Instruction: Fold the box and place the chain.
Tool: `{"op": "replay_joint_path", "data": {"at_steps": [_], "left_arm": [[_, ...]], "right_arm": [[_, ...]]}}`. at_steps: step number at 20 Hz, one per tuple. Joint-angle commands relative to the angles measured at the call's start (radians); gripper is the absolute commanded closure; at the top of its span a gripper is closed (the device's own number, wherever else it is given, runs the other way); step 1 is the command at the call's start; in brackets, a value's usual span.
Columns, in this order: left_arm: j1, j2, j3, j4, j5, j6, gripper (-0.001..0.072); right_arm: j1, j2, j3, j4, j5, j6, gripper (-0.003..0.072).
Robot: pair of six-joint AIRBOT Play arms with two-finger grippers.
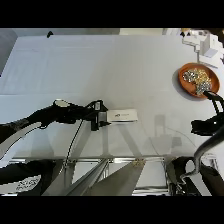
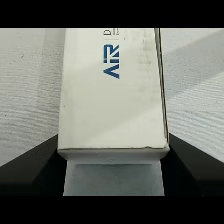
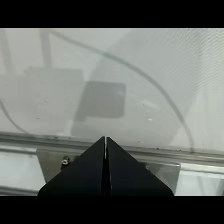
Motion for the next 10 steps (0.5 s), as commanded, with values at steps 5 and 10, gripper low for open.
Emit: {"op": "replay_joint_path", "data": {"at_steps": [5, 10], "left_arm": [[0.029, 0.080, 0.000, -0.006, 0.018, -0.100, 0.0708], [0.208, 0.328, 0.000, 0.102, 0.126, -0.370, 0.0708]], "right_arm": [[-0.007, -0.001, 0.001, -0.001, 0.006, 0.003, 0.0669], [-0.007, -0.001, 0.001, -0.001, 0.006, 0.003, 0.0669]]}}
